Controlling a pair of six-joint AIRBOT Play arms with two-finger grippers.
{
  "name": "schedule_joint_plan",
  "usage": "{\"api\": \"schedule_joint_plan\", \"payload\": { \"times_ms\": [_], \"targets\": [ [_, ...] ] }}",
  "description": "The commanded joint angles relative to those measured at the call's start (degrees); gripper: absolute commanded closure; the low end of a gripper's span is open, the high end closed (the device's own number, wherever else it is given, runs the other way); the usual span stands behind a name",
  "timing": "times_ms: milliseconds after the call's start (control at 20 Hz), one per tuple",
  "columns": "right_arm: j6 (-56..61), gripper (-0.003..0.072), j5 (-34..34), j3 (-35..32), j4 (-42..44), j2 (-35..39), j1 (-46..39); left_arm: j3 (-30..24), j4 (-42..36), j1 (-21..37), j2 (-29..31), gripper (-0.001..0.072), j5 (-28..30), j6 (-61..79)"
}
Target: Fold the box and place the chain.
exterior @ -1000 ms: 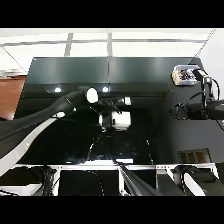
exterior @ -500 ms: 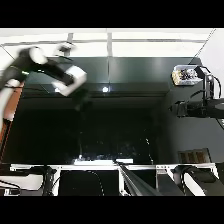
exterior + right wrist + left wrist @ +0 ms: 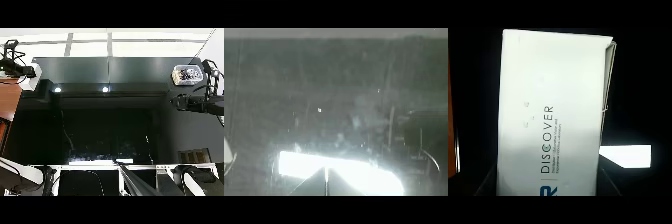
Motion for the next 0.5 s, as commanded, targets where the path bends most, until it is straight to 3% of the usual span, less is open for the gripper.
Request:
{"api": "schedule_joint_plan", "payload": {
  "times_ms": [0,100,150,200,250,350,450],
  "targets": [
    [0.5,0.0671,-2.3,0.0,0.0,0.0,0.0,7.6,-0.7,0.3,-7.1,0.0368,0.5,-0.6],
    [0.8,0.0671,-2.1,0.0,0.0,0.0,0.0,11.0,-0.6,0.0,-9.7,0.0343,0.5,-2.4],
    [0.8,0.0671,-2.1,0.0,0.0,0.0,0.0,12.1,-0.8,-0.3,-9.9,0.0233,0.8,-2.5],
    [0.7,0.0671,-2.1,0.0,0.0,0.0,0.0,13.4,-1.0,-0.7,-9.7,0.0027,-0.4,-2.8],
    [0.7,0.0671,-2.1,0.0,-0.2,0.0,0.0,15.5,0.1,-1.3,-9.6,-0.0006,-2.6,-3.2],
    [0.7,0.0671,-2.2,0.0,-0.5,-0.2,0.0,20.7,5.1,-2.1,-8.8,-0.0005,-9.2,-3.5],
    [0.7,0.0671,-2.2,0.0,-0.5,-0.2,0.0,22.2,7.0,-2.5,-5.5,0.0001,-14.9,-5.2]
  ]
}}
